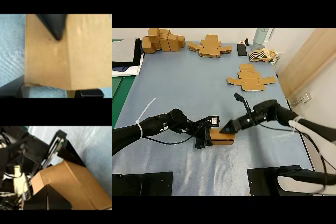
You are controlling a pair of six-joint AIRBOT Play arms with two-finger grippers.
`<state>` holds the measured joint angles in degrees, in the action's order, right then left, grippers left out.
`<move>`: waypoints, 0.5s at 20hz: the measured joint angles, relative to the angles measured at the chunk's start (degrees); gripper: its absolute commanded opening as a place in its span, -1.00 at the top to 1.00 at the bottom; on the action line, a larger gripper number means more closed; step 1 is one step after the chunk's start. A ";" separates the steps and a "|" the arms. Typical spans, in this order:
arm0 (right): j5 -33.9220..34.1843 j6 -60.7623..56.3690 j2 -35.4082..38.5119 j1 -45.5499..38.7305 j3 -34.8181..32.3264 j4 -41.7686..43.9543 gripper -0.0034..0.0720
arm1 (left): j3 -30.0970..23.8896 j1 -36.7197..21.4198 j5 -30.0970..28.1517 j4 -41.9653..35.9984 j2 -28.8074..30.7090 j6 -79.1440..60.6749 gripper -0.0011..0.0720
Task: Fold the box.
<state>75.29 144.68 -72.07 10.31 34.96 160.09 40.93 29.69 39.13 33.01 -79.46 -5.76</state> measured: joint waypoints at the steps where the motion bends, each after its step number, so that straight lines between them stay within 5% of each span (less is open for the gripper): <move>1: -2.03 0.79 2.27 1.01 -2.12 -0.57 0.89 | 0.00 0.00 0.00 0.00 0.00 0.00 -0.42; 10: -26.29 2.73 20.90 14.34 -9.25 -13.44 0.89 | 0.00 0.00 0.00 0.00 0.00 0.02 -0.42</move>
